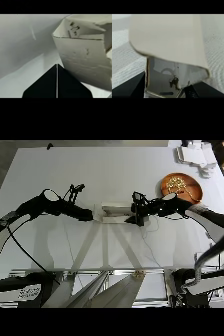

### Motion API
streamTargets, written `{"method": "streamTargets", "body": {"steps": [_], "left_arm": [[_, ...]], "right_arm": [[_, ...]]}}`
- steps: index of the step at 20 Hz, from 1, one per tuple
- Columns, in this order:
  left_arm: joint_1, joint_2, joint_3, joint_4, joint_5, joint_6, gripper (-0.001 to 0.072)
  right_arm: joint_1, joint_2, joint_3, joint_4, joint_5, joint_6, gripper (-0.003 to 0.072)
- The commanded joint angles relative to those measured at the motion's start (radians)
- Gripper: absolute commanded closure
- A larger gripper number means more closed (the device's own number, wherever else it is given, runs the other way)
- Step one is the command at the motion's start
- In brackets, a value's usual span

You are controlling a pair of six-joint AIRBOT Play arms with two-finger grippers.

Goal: Fold the box and place the chain.

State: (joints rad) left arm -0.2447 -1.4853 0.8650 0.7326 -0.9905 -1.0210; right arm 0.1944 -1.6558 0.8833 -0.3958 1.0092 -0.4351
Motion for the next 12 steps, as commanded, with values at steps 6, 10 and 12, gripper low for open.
{"method": "streamTargets", "body": {"steps": [6,10,12], "left_arm": [[-0.012,-0.001,0.000,-0.135,-0.002,0.079,0.0651],[-0.012,0.000,0.000,-0.144,-0.009,0.079,0.0485],[-0.012,0.011,0.000,-0.144,-0.003,0.079,0.0485]], "right_arm": [[0.000,0.000,0.001,0.000,0.000,0.000,0.0289],[0.000,0.000,0.001,0.000,0.000,0.000,0.0289],[0.000,0.000,0.001,0.000,0.000,0.000,0.0289]]}}
